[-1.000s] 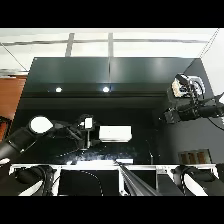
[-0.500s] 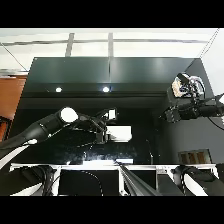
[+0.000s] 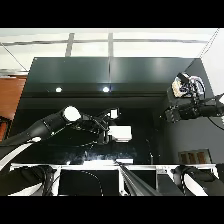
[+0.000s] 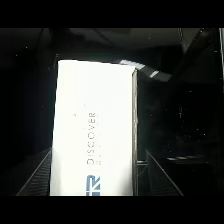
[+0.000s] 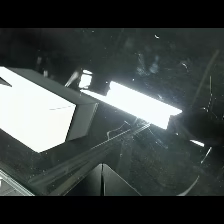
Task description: Fold the box and place the chain.
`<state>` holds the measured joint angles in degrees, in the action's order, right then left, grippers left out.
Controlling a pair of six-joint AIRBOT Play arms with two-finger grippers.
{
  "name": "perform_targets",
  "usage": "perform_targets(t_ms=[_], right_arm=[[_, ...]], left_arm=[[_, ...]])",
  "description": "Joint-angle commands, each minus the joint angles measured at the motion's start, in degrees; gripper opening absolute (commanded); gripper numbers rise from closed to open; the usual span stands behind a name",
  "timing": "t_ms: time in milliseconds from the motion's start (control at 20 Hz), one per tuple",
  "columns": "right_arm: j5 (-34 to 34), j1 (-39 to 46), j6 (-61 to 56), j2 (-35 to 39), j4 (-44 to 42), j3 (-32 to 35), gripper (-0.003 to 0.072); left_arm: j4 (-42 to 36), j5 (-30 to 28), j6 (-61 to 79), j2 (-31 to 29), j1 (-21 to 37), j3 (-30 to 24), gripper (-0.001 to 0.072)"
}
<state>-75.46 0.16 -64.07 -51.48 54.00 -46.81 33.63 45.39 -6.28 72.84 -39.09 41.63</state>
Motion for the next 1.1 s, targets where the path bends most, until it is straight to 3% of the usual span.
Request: perform_targets(t_ms=[0,150,500,550,600,650,700,850,950,1050], right_arm=[[0.0,0.0,0.0,0.0,-0.2,0.0,0.0006],[0.0,0.0,0.0,0.0,-0.4,0.0,0.0006],[0.1,0.0,0.0,0.0,-0.4,0.0,0.0006],[0.1,0.0,0.0,0.0,-0.4,0.0,0.0005],[0.1,0.0,0.0,0.0,-0.4,0.0,0.0006],[0.1,0.0,0.0,0.0,-0.4,0.0,0.0005],[0.1,0.0,0.0,0.0,-0.4,0.0,0.0006],[0.3,0.0,0.0,0.0,-0.4,0.0,0.0006],[1.3,0.0,0.0,0.0,-0.4,0.0,0.0006],[2.7,0.0,0.0,0.0,-0.4,0.0,0.0006]], left_arm=[[1.8,-0.3,-0.1,1.3,-1.0,0.1,0.0717],[4.1,-1.8,-0.1,3.8,-3.7,0.1,0.0718],[8.2,-13.5,-5.8,4.6,-7.6,0.1,0.0691],[8.9,-12.8,-8.5,4.6,-7.7,0.1,0.0593],[10.1,-11.6,-12.0,4.4,-7.7,0.1,0.0436],[12.5,-11.1,-16.5,3.9,-7.3,0.1,0.0364],[15.8,-10.6,-21.4,3.0,-6.4,0.3,0.0360],[26.1,-7.5,-36.4,-0.6,2.9,2.4,0.0355],[31.4,-4.0,-47.6,-1.2,14.0,5.8,0.0355],[33.5,-4.6,-51.3,-0.3,26.5,9.9,0.0355]])
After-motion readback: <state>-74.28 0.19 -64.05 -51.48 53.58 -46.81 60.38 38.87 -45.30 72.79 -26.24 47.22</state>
